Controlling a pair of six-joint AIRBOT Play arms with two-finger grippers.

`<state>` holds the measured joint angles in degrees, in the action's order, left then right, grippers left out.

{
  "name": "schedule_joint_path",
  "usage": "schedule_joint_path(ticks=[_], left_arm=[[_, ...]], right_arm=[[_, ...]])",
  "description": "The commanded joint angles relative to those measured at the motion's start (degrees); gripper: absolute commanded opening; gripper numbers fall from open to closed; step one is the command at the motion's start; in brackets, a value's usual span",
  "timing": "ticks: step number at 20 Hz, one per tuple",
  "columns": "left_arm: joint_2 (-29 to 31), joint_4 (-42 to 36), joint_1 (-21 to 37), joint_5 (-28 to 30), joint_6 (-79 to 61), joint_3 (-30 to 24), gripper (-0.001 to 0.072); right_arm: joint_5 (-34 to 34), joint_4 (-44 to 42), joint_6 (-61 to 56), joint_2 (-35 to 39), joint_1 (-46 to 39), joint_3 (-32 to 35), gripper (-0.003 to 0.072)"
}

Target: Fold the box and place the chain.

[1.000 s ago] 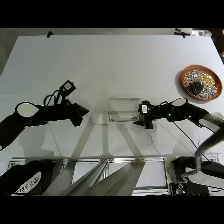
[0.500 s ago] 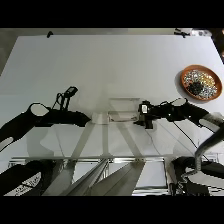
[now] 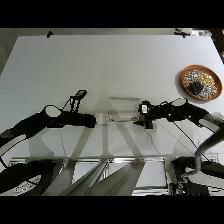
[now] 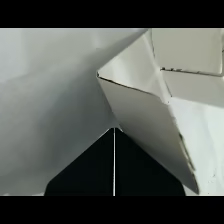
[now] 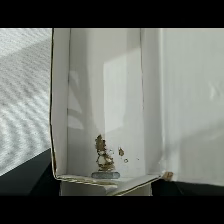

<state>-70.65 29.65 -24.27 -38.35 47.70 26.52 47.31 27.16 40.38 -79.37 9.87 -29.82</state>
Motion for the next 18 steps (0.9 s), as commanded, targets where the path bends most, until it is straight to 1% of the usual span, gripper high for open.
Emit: schedule_joint_path(ticks=[1,5,8,11,14,15,16,18], left_arm=[[-0.28,-1.36,-0.48,2.67,-0.13,0.17,0.0006],[0.17,-1.75,-0.48,3.76,-0.13,0.55,0.0009],[1.33,-1.73,-0.76,3.39,-0.37,3.02,0.0008],[1.46,-1.75,-3.23,3.23,-1.42,5.64,0.0009],[1.42,-1.77,-5.51,4.28,-1.4,6.01,0.0015],[1.42,-1.79,-5.95,4.22,-1.38,6.05,0.0026],[1.42,-1.77,-6.21,4.04,-1.25,6.29,0.0055],[1.42,-1.84,-6.8,3.61,-1.16,7.32,0.0176]], right_arm=[[0.0,0.0,0.0,-0.04,0.0,0.02,0.0404],[0.02,0.0,0.0,-0.02,0.0,0.0,0.0404],[0.0,-0.02,0.0,-0.02,0.0,0.02,0.0404],[0.0,0.0,0.0,-0.02,0.0,0.02,0.0404],[0.0,-0.02,0.0,-0.04,0.0,0.0,0.0404],[0.0,0.0,0.0,-0.02,0.0,0.0,0.0404],[0.02,0.0,0.0,-0.04,0.0,0.02,0.0404],[0.0,-0.02,0.0,-0.02,0.0,0.0,0.0404]])
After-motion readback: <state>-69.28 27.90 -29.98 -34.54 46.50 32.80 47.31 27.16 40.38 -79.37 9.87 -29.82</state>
